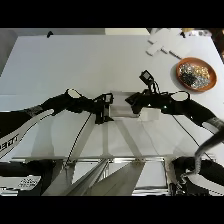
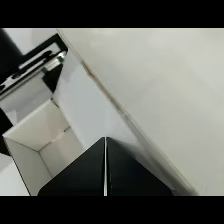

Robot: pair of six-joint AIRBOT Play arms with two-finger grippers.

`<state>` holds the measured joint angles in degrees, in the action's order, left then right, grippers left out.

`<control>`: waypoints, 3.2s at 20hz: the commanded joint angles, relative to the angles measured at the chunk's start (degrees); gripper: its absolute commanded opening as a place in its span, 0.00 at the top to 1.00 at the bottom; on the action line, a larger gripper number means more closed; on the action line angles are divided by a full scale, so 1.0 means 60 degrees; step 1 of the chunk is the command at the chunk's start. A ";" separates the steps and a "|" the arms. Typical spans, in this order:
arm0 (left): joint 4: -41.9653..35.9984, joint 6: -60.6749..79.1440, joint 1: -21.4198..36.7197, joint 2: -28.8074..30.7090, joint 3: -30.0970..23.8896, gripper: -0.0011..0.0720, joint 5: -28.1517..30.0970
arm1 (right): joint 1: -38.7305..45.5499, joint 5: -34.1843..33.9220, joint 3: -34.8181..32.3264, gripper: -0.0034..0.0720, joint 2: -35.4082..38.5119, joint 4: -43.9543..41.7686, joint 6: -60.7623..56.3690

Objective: Fold the box and place the chain.

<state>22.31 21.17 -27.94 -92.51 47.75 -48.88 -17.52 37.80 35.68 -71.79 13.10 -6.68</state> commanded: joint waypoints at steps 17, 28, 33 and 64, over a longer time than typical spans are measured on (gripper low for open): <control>0.0004 0.0004 0.0000 0.0004 0.0000 0.70 -0.0004 | 0.0175 0.2178 0.0015 0.93 0.3410 0.3391 -0.0907; 0.0004 0.0004 0.0000 0.0004 0.0000 0.70 -0.0004 | 0.0171 0.1945 -0.0561 0.72 0.2568 0.9395 0.0066; 0.0004 0.0004 0.0000 0.0004 0.0000 0.70 -0.0004 | 0.0171 0.0911 -0.0561 0.71 0.1421 0.7679 0.2565; 0.0004 0.0004 0.0000 0.0004 0.0000 0.70 -0.0004 | 0.0171 0.0244 -0.0583 0.56 0.0572 0.4841 0.2736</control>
<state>22.35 21.19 -27.92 -92.51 47.75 -48.95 -16.45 41.17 32.21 -67.88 44.49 9.21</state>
